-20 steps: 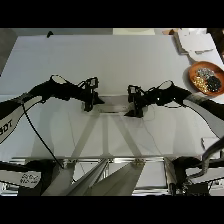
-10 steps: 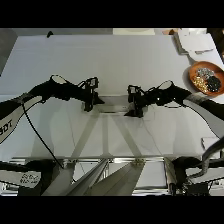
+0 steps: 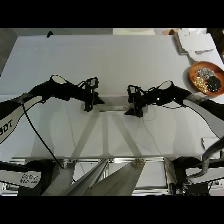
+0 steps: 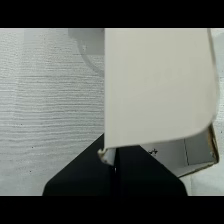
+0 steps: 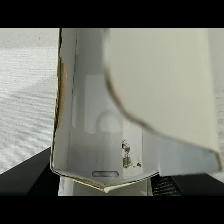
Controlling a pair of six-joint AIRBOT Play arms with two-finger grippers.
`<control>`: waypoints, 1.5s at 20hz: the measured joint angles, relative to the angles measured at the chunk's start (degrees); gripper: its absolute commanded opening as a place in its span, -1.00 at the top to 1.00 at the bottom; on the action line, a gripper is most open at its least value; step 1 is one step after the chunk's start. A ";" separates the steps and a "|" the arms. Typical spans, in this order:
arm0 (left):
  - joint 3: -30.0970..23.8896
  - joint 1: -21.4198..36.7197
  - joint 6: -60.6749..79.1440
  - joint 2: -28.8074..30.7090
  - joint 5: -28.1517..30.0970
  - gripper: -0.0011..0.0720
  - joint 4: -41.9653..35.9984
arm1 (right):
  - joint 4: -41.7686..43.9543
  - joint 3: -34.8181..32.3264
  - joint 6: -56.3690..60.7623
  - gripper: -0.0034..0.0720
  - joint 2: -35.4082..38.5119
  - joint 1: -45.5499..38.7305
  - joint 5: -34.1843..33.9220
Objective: Fold the box and place the chain.
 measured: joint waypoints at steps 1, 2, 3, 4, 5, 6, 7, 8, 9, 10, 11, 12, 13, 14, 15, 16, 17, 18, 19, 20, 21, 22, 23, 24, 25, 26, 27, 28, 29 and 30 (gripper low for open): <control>0.00 0.00 0.00 0.00 0.00 0.93 0.02 | 0.00 0.00 0.00 -0.33 0.00 0.00 -0.04; 0.00 0.00 0.00 0.00 0.00 0.93 0.00 | 0.00 0.00 0.00 -0.33 0.00 0.00 -0.09; 0.00 0.00 0.00 0.00 0.00 0.93 0.00 | 0.00 0.00 0.00 -0.33 0.00 0.00 -0.13; 0.00 0.00 0.00 0.00 0.00 0.93 0.00 | 0.00 0.00 0.00 -0.33 0.00 0.00 -0.15; 0.00 0.00 0.00 0.00 0.00 0.93 0.00 | 0.00 0.00 0.00 -0.33 0.00 0.00 -0.17; 0.00 0.00 0.00 0.00 0.00 0.93 0.00 | 0.00 0.00 0.00 -0.33 0.00 -0.02 -0.17; -0.02 0.00 0.00 0.00 0.00 0.93 0.00 | 0.00 0.00 0.00 -0.33 0.00 0.00 -0.20; 0.00 0.00 0.00 0.00 0.00 0.93 0.00 | 0.00 0.00 0.00 -0.33 0.00 0.00 -0.20; 0.00 0.00 0.00 0.00 0.00 0.93 0.00 | 0.00 0.00 0.00 -0.33 0.00 0.00 -0.22; 0.00 0.00 0.00 0.00 0.00 0.93 0.00 | 0.00 0.00 0.00 -0.33 0.00 0.00 -0.22; 0.00 0.00 0.00 0.00 0.02 0.93 0.00 | 0.02 0.00 -0.02 -0.33 0.00 0.00 -0.24; -0.02 0.00 0.00 0.00 0.00 0.93 0.00 | 0.02 0.00 -0.02 -0.33 0.00 0.00 -0.24; 0.00 0.00 -0.02 0.00 0.02 0.93 0.00 | 0.00 0.00 0.00 -0.33 0.00 0.00 -0.24; 0.00 0.00 0.00 0.00 0.02 0.93 0.00 | 0.00 0.00 -0.02 -0.33 0.00 0.00 -0.26; 0.00 0.00 -0.02 -0.02 0.02 0.93 0.00 | 0.00 0.00 0.00 -0.33 0.00 0.00 -0.26; 0.00 0.00 0.00 0.00 0.02 0.93 0.00 | 0.02 0.00 -0.02 -0.33 0.00 0.00 -0.26; 0.00 0.00 0.00 0.00 0.02 0.93 0.00 | 0.02 0.00 0.00 -0.33 0.00 0.00 -0.26; -0.02 0.00 0.00 0.00 0.00 0.93 0.00 | 0.02 0.00 0.00 -0.33 0.00 0.00 -0.26; -0.02 0.00 -0.02 0.00 0.00 0.93 0.00 | 0.02 0.00 0.00 -0.33 0.00 0.00 -0.26; 0.00 0.00 -0.02 0.00 0.00 0.90 0.00 | 0.00 0.00 0.00 -0.33 0.00 0.00 -0.26; 0.00 0.00 0.00 0.00 0.02 0.75 0.00 | 0.00 0.00 -0.02 -0.33 0.00 0.00 -0.28; -0.02 0.00 -0.02 -0.02 0.24 0.63 0.22 | 0.13 0.00 0.00 -0.33 0.00 0.00 -0.46; -0.02 0.00 -0.02 -0.04 0.22 0.54 0.22 | 0.15 0.00 0.02 -0.33 0.00 0.00 -0.50; -0.02 0.00 -0.02 -0.04 0.20 0.54 0.09 | 0.15 0.00 0.00 -0.33 0.00 0.02 -0.50; -0.02 0.00 -0.02 -0.04 0.13 0.54 0.11 | 0.13 0.00 0.00 -0.33 0.00 0.02 -0.50; -0.02 0.00 -0.02 -0.04 0.15 0.54 0.09 | 0.11 0.00 0.00 -0.33 0.00 0.00 -0.48; -0.02 0.02 -0.02 -0.04 0.11 0.54 0.07 | 0.09 0.00 0.00 -0.33 0.00 0.02 -0.46; -0.02 0.07 -0.02 -0.02 0.09 0.54 0.07 | 0.09 0.00 0.00 -0.33 0.00 0.00 -0.44; -0.02 0.09 -0.02 0.04 0.09 0.54 0.07 | 0.07 0.00 0.00 -0.33 0.00 0.02 -0.42; -0.02 0.20 -0.02 0.24 0.02 0.54 0.02 | 0.07 0.00 0.00 -0.33 0.00 0.00 -0.39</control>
